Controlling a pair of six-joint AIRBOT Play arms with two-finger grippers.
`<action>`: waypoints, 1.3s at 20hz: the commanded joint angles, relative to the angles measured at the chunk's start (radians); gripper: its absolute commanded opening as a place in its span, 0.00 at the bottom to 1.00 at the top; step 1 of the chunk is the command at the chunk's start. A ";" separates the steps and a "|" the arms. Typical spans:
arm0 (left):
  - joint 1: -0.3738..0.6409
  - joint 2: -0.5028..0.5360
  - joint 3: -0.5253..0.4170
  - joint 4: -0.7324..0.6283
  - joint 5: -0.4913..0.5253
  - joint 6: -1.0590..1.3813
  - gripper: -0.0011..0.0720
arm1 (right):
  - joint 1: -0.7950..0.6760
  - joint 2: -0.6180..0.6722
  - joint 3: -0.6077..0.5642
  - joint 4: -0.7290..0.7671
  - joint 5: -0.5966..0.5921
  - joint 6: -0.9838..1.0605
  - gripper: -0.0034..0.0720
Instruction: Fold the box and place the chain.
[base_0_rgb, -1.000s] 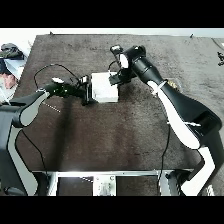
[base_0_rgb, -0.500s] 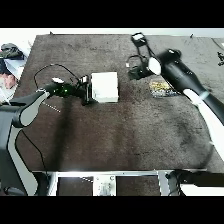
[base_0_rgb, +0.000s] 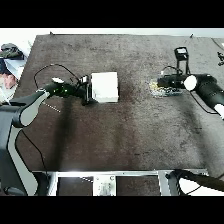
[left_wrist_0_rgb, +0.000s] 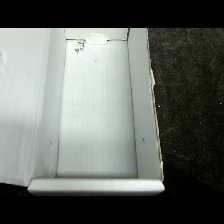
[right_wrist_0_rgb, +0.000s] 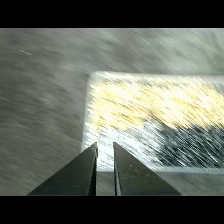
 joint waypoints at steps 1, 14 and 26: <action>0.000 -0.001 0.000 0.000 0.000 0.000 0.65 | -0.132 -0.102 0.105 0.216 0.209 -0.236 0.26; 0.000 -0.001 0.000 0.000 0.000 0.000 0.65 | -0.146 -0.504 0.563 0.262 0.571 -0.361 0.37; 0.000 -0.001 0.000 0.000 0.001 0.000 0.65 | -0.117 -0.531 0.563 0.209 0.596 -0.417 0.37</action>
